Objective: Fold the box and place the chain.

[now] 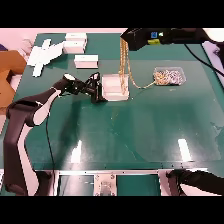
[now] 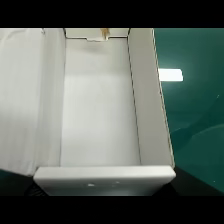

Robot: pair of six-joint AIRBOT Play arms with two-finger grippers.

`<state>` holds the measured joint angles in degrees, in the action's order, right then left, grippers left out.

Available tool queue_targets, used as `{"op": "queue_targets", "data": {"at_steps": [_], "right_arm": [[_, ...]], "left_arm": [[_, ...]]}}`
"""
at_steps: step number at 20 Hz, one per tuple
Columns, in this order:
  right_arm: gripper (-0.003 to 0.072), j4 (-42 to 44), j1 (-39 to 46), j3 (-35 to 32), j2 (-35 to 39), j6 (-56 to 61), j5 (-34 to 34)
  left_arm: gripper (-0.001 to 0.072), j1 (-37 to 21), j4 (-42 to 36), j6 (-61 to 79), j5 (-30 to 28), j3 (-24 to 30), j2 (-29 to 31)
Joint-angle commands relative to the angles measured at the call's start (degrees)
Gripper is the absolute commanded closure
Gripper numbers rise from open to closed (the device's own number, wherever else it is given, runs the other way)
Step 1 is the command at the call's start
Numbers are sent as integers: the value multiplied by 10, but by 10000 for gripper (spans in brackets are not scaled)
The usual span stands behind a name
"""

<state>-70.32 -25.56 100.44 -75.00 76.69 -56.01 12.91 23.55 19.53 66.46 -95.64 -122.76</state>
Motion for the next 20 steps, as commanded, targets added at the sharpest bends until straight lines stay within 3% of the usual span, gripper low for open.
{"op": "queue_targets", "data": {"at_steps": [1, 15, 20], "right_arm": [[681, 21, 0, -13, -12, -7, 5], [681, 20, 0, -43, -131, -22, 4], [681, 19, 1, -103, -143, -22, 1]], "left_arm": [[181, 0, 0, 0, 0, 0, 0], [181, 0, 0, 0, 1, 0, 0], [181, 0, 0, 0, 1, 0, 0]]}}
